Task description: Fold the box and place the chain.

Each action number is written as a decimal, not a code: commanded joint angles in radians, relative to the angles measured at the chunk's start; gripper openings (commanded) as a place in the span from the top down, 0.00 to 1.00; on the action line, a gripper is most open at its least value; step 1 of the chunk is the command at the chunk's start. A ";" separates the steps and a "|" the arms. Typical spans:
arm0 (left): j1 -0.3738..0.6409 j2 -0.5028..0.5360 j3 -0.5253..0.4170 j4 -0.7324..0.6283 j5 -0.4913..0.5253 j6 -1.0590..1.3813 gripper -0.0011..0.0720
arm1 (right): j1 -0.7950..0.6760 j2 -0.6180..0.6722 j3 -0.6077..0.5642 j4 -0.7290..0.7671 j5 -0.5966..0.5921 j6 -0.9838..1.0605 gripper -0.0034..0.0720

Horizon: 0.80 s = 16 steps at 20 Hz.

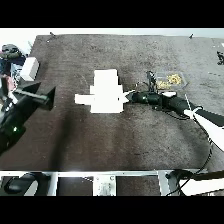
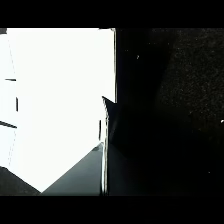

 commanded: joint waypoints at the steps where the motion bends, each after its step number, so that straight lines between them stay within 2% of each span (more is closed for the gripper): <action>1: 0.000 -0.277 0.171 -0.001 -0.142 0.000 0.18 | 0.001 0.000 0.000 0.000 -0.004 0.003 0.94; 4: 0.000 -0.544 0.358 0.036 -0.295 -0.083 0.18 | 0.000 0.000 -0.001 0.000 -0.015 0.003 0.94; 9: 0.000 -0.959 0.775 0.348 -0.576 -0.445 0.18 | 0.001 0.000 -0.001 0.000 -0.021 0.003 0.94; 12: 0.000 -1.161 1.031 0.500 -0.718 -0.629 0.18 | 0.001 0.000 -0.001 -0.001 -0.019 0.003 0.94; 16: 0.000 -1.368 1.297 0.524 -0.859 -0.697 0.18 | 0.001 0.000 -0.001 -0.013 -0.019 0.002 0.94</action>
